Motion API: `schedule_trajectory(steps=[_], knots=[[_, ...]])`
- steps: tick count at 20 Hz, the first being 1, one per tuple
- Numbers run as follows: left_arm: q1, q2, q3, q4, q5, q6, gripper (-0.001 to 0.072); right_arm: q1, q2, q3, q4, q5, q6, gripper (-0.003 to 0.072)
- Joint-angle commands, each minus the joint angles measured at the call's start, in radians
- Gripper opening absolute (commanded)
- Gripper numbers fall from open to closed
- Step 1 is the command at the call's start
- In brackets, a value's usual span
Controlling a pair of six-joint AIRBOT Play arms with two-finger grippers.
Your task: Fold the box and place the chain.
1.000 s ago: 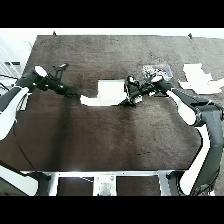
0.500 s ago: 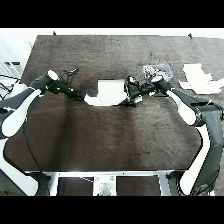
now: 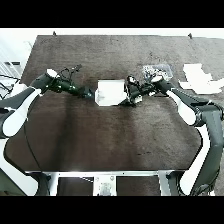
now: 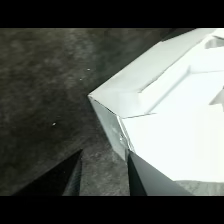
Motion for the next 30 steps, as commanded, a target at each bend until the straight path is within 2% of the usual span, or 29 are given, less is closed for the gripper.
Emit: schedule_trajectory(steps=[1, 13, 25, 30], knots=[[0.0, 0.0, 0.001, -0.027, -0.012, 0.018, 0.0327, 0.0, 0.0, 0.0, 0.0, 0.0, 0.0, 0.0579], [0.0, 0.0, 0.001, -0.046, -0.026, 0.039, 0.0327, 0.0, 0.0, 0.0, 0.0, 0.0, 0.0, 0.0579], [-0.003, 0.0, 0.001, -0.136, -0.031, 0.029, 0.0328, 0.0, 0.0, 0.0, 0.0, 0.0, 0.0, 0.0579], [-0.034, 0.002, 0.001, -0.134, 0.0, -0.007, 0.0329, 0.0, 0.0, 0.0, 0.0, 0.0, 0.0, 0.0579]])
